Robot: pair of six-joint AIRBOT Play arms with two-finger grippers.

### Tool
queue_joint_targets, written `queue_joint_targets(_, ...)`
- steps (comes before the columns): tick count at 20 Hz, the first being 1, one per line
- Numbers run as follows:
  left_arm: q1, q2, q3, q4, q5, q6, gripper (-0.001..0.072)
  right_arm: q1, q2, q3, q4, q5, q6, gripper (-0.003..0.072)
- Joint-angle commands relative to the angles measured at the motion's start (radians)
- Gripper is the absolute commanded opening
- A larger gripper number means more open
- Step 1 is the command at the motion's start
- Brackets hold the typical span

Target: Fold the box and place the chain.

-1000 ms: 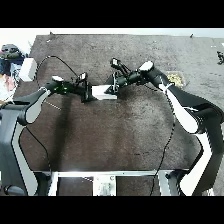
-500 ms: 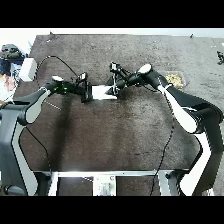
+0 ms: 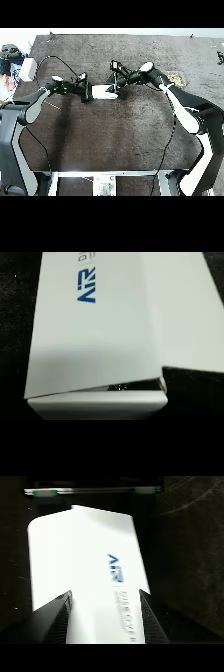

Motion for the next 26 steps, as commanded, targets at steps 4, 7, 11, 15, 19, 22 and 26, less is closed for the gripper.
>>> queue_joint_targets(4, 0.001, 0.000, 0.000, 0.001, -0.001, 0.000, 0.0218, 0.002, 0.016, -0.056, 0.032, 0.072, 0.066, 0.0473)
queue_joint_targets(7, 0.001, 0.000, 0.000, 0.001, -0.001, 0.001, 0.0217, 0.002, 0.015, -0.101, 0.104, 0.021, -0.048, 0.0474)
queue_joint_targets(11, 0.001, 0.000, 0.000, 0.001, -0.001, 0.000, 0.0218, 0.002, 0.014, -0.107, 0.132, -0.055, -0.127, 0.0715)
queue_joint_targets(15, 0.001, 0.000, 0.000, 0.001, -0.001, 0.000, 0.0218, 0.002, 0.005, -0.107, 0.132, -0.092, -0.190, 0.0599)
queue_joint_targets(19, 0.001, 0.000, 0.000, 0.001, -0.001, 0.000, 0.0217, -0.003, 0.016, -0.097, 0.132, 0.022, -0.181, 0.0624)
queue_joint_targets(22, 0.000, 0.000, 0.000, 0.001, -0.001, 0.000, 0.0217, -0.003, 0.053, -0.097, 0.127, 0.112, -0.141, 0.0623)
queue_joint_targets(26, 0.001, 0.000, 0.000, 0.001, -0.001, 0.000, 0.0217, -0.005, 0.115, -0.097, 0.126, 0.105, -0.108, 0.0622)
